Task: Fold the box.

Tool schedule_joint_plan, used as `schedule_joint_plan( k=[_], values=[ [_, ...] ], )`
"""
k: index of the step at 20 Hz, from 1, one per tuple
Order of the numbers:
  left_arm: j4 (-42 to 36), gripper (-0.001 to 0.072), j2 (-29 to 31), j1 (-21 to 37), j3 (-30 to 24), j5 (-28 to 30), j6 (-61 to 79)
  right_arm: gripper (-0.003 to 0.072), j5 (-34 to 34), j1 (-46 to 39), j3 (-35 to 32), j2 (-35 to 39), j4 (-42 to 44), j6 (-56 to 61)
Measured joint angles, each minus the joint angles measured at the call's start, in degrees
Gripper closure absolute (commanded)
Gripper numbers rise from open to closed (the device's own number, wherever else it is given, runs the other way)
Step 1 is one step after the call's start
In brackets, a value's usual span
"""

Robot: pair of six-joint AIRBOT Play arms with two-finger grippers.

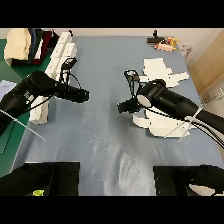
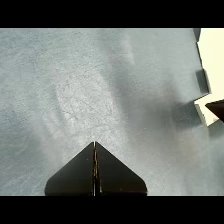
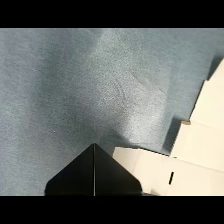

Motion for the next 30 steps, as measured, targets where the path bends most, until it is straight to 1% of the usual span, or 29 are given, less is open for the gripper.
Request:
schedule_joint_plan(
  k=[15,19,20,21,22,23,25,27,30],
  values=[
    [0.00,0.0693,0.00,0.00,0.00,0.02,0.00,0.0684,0.00,0.00,0.00,0.00,0.00,0.02],
    [-0.02,0.0693,0.00,0.00,0.00,1.86,-0.02,0.0683,-0.35,0.00,-0.02,-0.13,2.40,0.02],
    [-0.09,0.0693,0.00,0.00,0.00,2.25,-0.02,0.0641,-0.22,-0.20,0.09,-0.13,3.13,0.02],
    [-0.09,0.0693,0.00,0.00,0.00,2.49,0.00,0.0489,0.72,-0.79,0.52,-0.17,3.65,0.00],
    [-0.13,0.0693,0.00,0.00,0.00,2.75,-0.02,0.0439,3.06,-1.90,1.38,-0.17,3.37,-0.35],
    [-0.15,0.0693,0.00,0.00,0.00,2.89,0.00,0.0439,6.38,-3.80,2.71,-0.17,2.27,-1.27],
    [-0.22,0.0693,0.00,0.00,0.00,3.15,-0.02,0.0324,14.23,-9.44,5.57,-0.15,-0.07,-4.17],
    [-0.57,0.0693,0.00,0.00,0.00,3.17,-0.02,0.0318,20.72,-17.51,7.50,-0.13,-2.12,-7.87],
    [-1.73,0.0693,0.00,0.00,0.00,3.21,-0.02,0.0319,26.43,-31.69,8.28,-0.13,-3.48,-13.11]
  ],
)
